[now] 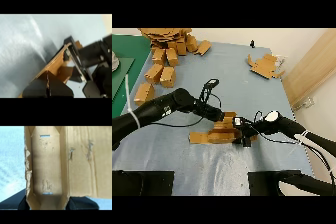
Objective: Fold the box.
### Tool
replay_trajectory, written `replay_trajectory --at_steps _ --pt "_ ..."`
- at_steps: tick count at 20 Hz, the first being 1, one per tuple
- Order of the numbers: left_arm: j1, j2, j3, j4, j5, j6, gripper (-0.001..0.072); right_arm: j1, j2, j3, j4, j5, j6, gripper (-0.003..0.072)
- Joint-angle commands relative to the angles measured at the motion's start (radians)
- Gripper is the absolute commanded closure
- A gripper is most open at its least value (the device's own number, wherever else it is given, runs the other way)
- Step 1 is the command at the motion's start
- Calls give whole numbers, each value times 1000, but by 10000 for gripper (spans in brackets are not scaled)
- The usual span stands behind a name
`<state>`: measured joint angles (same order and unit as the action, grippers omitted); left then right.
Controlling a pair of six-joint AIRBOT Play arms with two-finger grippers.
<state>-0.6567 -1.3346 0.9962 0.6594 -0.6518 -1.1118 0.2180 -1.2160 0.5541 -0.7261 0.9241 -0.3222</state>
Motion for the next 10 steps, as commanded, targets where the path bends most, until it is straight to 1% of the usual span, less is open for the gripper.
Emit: replay_trajectory --at_steps 1,2,5,6,10 --pt "59 -124 77 -66 -4 3 700 1 3 0 1 -2 0 192" --pt "71 -151 77 -72 -14 -7 700 0 4 0 1 -2 0 192" --pt "68 -215 77 -80 -140 -6 700 0 4 0 1 -2 0 192" --pt "55 -227 77 -80 -164 -6 700 0 4 0 1 -2 0 192" --pt "40 -239 77 -79 -148 -6 700 0 4 0 1 -2 0 192"
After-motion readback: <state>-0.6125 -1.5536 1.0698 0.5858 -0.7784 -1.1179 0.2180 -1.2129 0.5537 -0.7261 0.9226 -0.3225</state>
